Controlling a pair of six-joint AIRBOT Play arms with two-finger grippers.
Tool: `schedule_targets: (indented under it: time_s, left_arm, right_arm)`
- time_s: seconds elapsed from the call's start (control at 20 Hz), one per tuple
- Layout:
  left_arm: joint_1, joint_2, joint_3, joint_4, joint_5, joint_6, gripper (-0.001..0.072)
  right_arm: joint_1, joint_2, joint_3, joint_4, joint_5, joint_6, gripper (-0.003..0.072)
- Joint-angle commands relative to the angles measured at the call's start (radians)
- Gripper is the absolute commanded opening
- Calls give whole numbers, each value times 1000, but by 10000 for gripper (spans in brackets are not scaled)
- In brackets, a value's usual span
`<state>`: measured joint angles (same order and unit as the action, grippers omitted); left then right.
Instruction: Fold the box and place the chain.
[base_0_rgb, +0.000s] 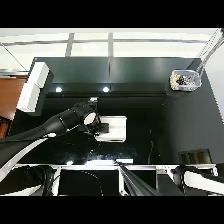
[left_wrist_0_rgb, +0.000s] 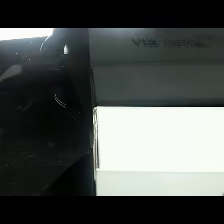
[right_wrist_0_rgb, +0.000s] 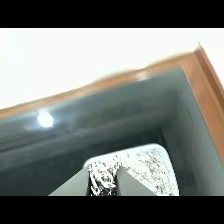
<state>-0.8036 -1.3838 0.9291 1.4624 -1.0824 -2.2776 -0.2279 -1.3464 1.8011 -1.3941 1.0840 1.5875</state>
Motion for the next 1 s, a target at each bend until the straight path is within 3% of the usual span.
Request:
schedule_targets:
  time_s: [0.0, 0.2, 0.4, 0.55, 0.7, 0.95]
  left_arm:
    - [1, 0, 1, -17, 2, 0, 30]
    - [1, 0, 1, -17, 0, 0, 30]
    - [1, 0, 1, -17, 3, 0, 30]
    - [1, 0, 1, -17, 5, 0, 30]
    - [1, 0, 1, -17, 5, 0, 30]
    - [1, 0, 1, -17, 4, 0, 30]
  right_arm:
    - [6, 157, 2, 116, 22, -108, 11]
    - [9, 261, 2, 338, 114, -174, 12]
    - [100, 368, -60, 354, 250, -214, 13]
    - [195, 439, -198, 359, 331, -216, 13]
    - [287, 448, -344, 482, 422, -229, 13]
    - [468, 447, -634, 577, 330, -242, 13]
